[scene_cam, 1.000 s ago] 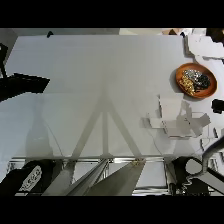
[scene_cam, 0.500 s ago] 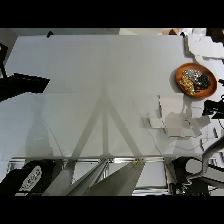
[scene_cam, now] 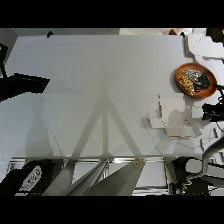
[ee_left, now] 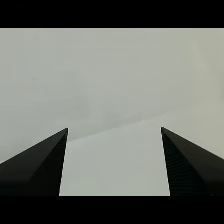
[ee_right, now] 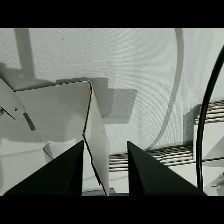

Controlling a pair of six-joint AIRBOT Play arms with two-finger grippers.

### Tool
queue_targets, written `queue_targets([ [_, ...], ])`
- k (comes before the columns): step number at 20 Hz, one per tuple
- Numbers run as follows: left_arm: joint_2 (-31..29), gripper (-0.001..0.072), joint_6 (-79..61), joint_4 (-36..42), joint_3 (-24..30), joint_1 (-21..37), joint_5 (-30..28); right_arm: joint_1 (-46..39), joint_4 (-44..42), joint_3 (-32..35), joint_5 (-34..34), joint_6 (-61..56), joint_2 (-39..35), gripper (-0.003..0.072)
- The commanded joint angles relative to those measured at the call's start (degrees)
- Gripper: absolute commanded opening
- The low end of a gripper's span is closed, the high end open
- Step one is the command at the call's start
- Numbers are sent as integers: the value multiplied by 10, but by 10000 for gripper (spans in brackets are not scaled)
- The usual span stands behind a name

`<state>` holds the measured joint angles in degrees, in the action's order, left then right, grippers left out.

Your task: Fold the box and place the chain.

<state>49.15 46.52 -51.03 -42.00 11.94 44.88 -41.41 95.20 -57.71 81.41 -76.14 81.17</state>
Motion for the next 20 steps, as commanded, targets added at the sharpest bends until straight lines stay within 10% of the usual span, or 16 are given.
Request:
queue_targets([
  [1, 0, 644, 0, 0, 0, 0, 0, 0, 5, 0, 12, 1, 16, 212],
  [3, 0, 644, 0, 0, 0, 0, 0, 0, 5, 0, 11, 2, 29, 211],
  [5, 0, 644, 0, 0, 0, 0, 0, 0, 5, 0, 1, 4, 35, 18],
  [16, 0, 644, 0, 0, 0, 0, 0, 0, -82, 0, 9, 77, -31, 11],
  [20, 0, 644, 0, 0, 0, 0, 0, 0, -236, 12, -14, 116, -96, 11],
])
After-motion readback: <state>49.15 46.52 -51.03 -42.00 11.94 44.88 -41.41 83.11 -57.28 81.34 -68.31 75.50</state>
